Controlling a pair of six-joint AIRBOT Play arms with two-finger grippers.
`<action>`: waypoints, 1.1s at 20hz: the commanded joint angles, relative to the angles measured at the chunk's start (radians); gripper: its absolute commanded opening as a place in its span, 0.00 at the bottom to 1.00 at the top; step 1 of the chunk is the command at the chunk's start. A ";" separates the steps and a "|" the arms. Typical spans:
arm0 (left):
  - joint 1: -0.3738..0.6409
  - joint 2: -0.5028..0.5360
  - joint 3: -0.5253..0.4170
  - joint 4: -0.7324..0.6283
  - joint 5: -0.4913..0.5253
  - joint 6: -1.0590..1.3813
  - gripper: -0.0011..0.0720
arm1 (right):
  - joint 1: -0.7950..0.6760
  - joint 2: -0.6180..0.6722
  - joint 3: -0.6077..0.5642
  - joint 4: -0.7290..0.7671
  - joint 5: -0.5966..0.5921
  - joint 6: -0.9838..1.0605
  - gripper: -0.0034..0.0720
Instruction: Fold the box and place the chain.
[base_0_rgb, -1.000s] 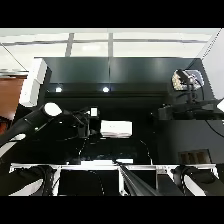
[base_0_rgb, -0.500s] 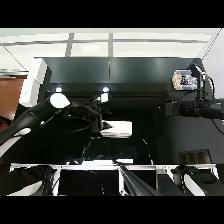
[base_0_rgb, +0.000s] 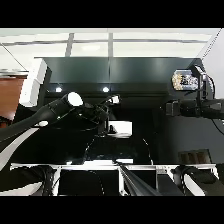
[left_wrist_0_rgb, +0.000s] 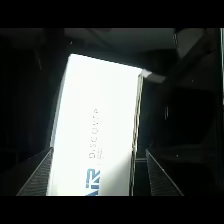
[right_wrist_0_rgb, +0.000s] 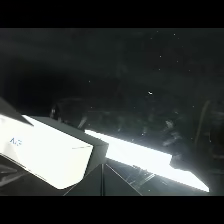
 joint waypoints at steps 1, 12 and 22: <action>-0.030 -0.007 0.003 0.066 -0.009 -0.006 0.96 | -0.001 0.001 0.001 -0.012 0.000 0.000 0.07; -0.177 -0.021 0.003 0.224 0.196 -0.021 0.98 | -0.001 0.001 0.001 -0.012 -0.008 0.008 0.07; -0.196 -0.005 0.021 0.512 0.192 -0.357 0.17 | -0.001 0.001 0.001 -0.015 -0.031 0.007 0.07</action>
